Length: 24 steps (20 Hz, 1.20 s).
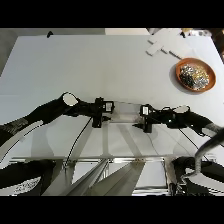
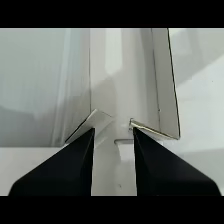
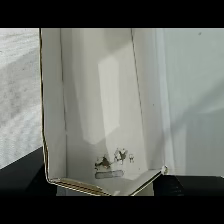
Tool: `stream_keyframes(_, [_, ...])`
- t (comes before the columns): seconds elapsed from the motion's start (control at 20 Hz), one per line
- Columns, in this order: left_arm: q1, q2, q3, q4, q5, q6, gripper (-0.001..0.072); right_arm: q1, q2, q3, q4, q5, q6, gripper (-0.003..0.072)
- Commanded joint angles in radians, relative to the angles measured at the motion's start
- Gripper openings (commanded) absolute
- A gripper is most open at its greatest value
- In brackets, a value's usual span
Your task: Fold the box and place the chain.
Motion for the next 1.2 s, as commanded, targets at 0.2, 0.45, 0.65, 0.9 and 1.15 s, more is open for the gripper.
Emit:
stream_keyframes(0.2, [-0.036,-0.001,0.001,-0.028,0.053,0.0,0.0259,0.001,0.001,0.0,-0.001,0.0,-0.001,0.0297])
stream_keyframes(0.45, [-0.055,-0.001,0.001,-0.031,0.041,-0.005,0.0297,0.001,0.001,0.0,-0.001,0.0,-0.001,0.0297])
stream_keyframes(0.65, [-0.059,-0.001,0.001,-0.029,0.032,-0.007,0.0534,0.001,0.001,0.0,-0.001,0.0,-0.001,0.0297])
stream_keyframes(0.9, [-0.056,0.002,0.001,-0.013,0.019,-0.094,0.0625,0.001,0.001,0.0,-0.001,0.0,-0.001,0.0297])
stream_keyframes(1.15, [0.002,0.114,0.001,0.192,-0.053,-0.443,0.0005,0.001,0.001,0.0,-0.001,0.0,-0.001,0.0297])
